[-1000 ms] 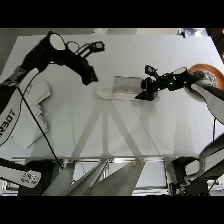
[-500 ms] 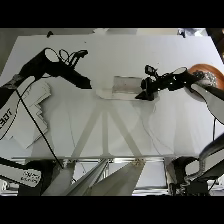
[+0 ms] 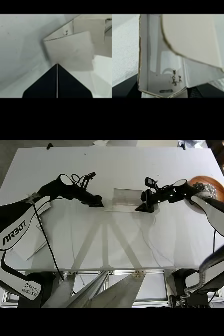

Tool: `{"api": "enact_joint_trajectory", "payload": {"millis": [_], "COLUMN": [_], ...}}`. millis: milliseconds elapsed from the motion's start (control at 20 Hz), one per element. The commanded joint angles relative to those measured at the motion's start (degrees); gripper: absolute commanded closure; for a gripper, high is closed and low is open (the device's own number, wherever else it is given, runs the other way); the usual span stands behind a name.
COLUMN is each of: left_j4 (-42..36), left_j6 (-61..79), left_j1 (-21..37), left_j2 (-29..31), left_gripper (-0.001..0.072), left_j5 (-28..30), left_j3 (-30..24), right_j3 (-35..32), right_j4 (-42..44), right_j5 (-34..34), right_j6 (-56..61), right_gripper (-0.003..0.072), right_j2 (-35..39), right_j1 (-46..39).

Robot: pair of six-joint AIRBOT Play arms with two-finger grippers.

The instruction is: Fold the box and place the chain.

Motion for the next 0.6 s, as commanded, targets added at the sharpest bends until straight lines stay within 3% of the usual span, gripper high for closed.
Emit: {"api": "enact_joint_trajectory", "payload": {"millis": [0,550], "left_j4": [-2.69,0.59], "left_j6": [-0.02,1.86], "left_j1": [-0.81,3.37], "left_j2": [-0.42,1.18], "left_gripper": [0.0702,0.0703], "left_j5": [1.09,-0.72], "left_j3": [-0.15,-0.15], "right_j3": [0.02,0.02], "right_j4": [0.04,0.04], "right_j5": [0.0,0.0], "right_j6": [0.02,0.02], "right_gripper": [0.019,0.019], "right_j2": [-0.02,-0.02], "right_j1": [0.0,0.0]}}
